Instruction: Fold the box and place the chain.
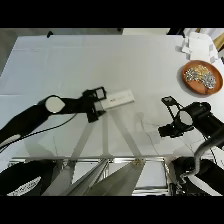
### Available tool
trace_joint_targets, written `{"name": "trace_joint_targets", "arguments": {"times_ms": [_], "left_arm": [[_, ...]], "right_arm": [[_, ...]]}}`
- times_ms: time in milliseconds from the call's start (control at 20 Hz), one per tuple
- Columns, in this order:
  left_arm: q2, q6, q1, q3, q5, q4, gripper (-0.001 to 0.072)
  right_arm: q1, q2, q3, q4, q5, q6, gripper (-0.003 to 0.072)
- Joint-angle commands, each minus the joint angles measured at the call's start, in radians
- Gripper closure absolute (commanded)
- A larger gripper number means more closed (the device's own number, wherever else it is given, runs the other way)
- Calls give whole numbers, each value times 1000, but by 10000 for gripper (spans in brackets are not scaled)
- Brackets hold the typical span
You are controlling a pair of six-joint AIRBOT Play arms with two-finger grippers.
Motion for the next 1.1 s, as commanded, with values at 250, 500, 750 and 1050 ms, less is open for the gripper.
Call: {"name": "trace_joint_targets", "arguments": {"times_ms": [250,500,750,1050], "left_arm": [[171,-457,588,1,-40,272,703],[117,-542,838,1,-40,266,704],[25,-566,881,1,-84,302,707],[-97,-715,881,1,-142,423,707]], "right_arm": [[0,0,0,0,0,0,676],[0,0,0,0,0,0,676],[0,0,0,0,0,0,676],[0,0,0,0,0,0,676]]}}
